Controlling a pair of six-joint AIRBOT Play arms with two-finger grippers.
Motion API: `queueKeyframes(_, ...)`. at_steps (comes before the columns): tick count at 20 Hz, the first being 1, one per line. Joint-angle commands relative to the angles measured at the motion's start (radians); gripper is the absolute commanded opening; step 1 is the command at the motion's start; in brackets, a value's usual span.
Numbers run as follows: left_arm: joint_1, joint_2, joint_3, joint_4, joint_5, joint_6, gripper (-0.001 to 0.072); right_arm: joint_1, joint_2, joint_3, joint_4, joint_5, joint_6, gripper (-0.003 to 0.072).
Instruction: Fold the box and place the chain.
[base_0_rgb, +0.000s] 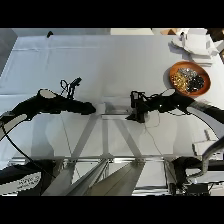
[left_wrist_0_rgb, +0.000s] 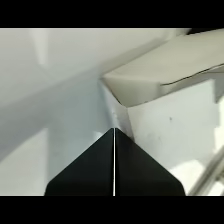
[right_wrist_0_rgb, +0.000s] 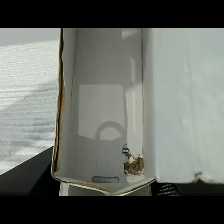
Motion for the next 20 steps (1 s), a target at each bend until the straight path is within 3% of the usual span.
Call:
queueKeyframes(1, -0.001, 0.001, 0.000, -0.085, -0.027, 0.024, 0.0031, 0.000, 0.000, 0.001, 0.000, 0.000, 0.000, 0.0398)
queueKeyframes(5, -0.001, 0.001, 0.000, -0.127, -0.026, 0.023, 0.0296, 0.000, 0.000, 0.001, 0.000, 0.000, 0.000, 0.0398)
queueKeyframes(15, 0.001, 0.002, 0.000, -0.124, -0.025, 0.023, 0.0266, 0.000, 0.000, 0.001, 0.000, 0.000, 0.000, 0.0398)
queueKeyframes(16, 0.002, 0.002, 0.000, -0.110, -0.025, 0.019, 0.0217, 0.000, 0.000, 0.001, 0.000, 0.000, 0.000, 0.0398)
queueKeyframes(17, 0.002, 0.002, 0.000, -0.085, -0.025, 0.019, 0.0103, 0.000, 0.000, 0.001, 0.000, 0.000, 0.000, 0.0398)
queueKeyframes(18, 0.002, 0.002, 0.000, -0.062, -0.025, 0.018, 0.0062, 0.000, 0.000, 0.001, 0.000, 0.000, 0.000, 0.0398)
queueKeyframes(20, 0.002, 0.002, 0.000, -0.065, -0.025, -0.008, 0.0080, 0.000, 0.000, 0.001, 0.000, 0.000, 0.000, 0.0398)
